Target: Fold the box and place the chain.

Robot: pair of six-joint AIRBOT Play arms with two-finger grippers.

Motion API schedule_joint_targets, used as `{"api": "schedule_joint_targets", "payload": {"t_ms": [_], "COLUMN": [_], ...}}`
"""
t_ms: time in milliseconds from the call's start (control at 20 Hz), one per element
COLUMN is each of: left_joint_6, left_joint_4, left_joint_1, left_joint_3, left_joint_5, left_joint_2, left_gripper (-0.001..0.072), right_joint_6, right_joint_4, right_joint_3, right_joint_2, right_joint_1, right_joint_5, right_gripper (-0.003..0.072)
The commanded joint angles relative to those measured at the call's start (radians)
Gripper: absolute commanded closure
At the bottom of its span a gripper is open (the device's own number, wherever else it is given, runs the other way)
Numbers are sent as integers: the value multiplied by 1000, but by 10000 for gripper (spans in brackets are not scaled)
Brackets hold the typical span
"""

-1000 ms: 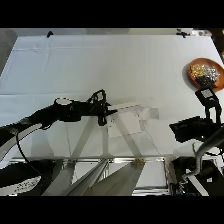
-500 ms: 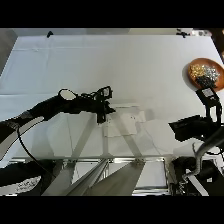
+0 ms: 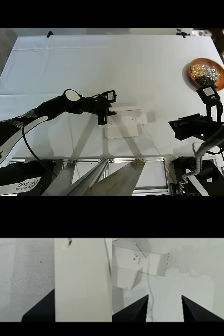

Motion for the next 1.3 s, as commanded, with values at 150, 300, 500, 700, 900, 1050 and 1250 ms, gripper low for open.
{"api": "schedule_joint_targets", "payload": {"t_ms": [150,300,500,700,900,1050,1250], "left_joint_6": [165,167,167,167,167,167,167], "left_joint_4": [-41,-33,-26,-26,-27,-82,-158], "left_joint_1": [-9,-9,-9,-9,-10,-9,-9], "left_joint_3": [4,4,4,4,4,4,4], "left_joint_5": [-29,-10,58,63,62,64,116], "left_joint_2": [-7,-8,-8,-8,-9,-10,-10], "left_gripper": [707,707,706,704,703,701,700], "right_joint_6": [0,0,0,0,0,0,0], "right_joint_4": [-1,0,0,0,0,0,0], "right_joint_3": [0,0,0,0,0,0,0], "right_joint_2": [-1,0,0,-1,-1,-1,-1], "right_joint_1": [0,0,0,0,0,0,0], "right_joint_5": [-5,-5,-5,-5,-5,-6,-6], "right_gripper": [227,227,227,227,227,227,227]}}
